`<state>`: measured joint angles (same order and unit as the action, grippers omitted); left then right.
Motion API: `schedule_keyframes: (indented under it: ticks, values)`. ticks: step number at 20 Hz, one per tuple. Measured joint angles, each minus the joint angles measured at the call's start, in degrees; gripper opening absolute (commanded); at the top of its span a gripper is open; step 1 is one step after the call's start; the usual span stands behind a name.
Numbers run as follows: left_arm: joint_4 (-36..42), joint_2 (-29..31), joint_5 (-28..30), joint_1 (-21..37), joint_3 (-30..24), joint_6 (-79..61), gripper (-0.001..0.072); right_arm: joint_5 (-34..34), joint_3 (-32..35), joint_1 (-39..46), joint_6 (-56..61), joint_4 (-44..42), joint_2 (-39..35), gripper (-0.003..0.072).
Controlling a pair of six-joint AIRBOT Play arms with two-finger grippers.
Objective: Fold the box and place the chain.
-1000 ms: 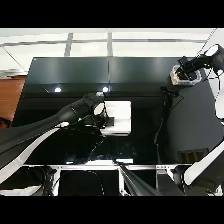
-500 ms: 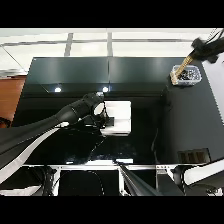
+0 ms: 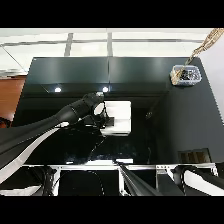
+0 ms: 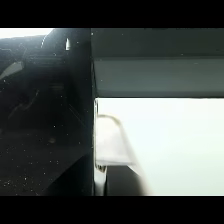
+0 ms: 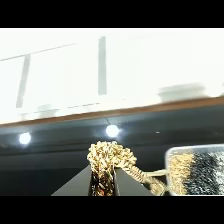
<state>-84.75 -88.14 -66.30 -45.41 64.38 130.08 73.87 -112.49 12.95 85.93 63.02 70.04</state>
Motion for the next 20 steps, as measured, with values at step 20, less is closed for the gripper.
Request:
schedule_keyframes:
  ticks: [20]
  values:
    - [0.2,0.0,0.0,0.0,0.0,0.0,0.0028,9.7,6.5,-18.9,-5.0,-25.3,-12.2,0.0009]
